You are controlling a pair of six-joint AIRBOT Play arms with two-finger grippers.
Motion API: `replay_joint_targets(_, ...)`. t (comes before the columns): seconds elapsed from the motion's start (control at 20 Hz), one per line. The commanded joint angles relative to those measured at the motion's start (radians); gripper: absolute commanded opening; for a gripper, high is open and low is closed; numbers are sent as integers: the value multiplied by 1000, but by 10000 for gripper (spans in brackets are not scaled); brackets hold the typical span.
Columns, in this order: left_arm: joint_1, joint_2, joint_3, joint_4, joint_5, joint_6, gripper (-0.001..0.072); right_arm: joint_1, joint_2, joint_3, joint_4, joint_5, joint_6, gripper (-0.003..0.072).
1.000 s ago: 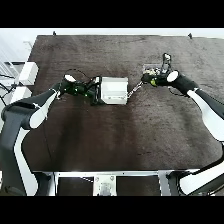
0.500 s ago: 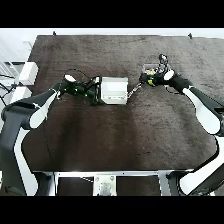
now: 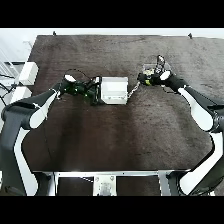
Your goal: Fold the box and place the chain.
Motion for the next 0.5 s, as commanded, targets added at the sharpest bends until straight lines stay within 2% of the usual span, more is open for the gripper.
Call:
replay_joint_targets(0.0, 0, 0, 1, 0, 0, 0, 579, -1, 0, 6, 6, 6, -5, 14)
replay_joint_targets(0.15, 0, 0, 1, 0, 0, 0, 579, 3, 76, 6, 5, 49, -26, 13)
replay_joint_targets(0.45, 0, 0, 1, 0, 0, 0, 579, 38, 372, 6, -35, 214, -70, 13)
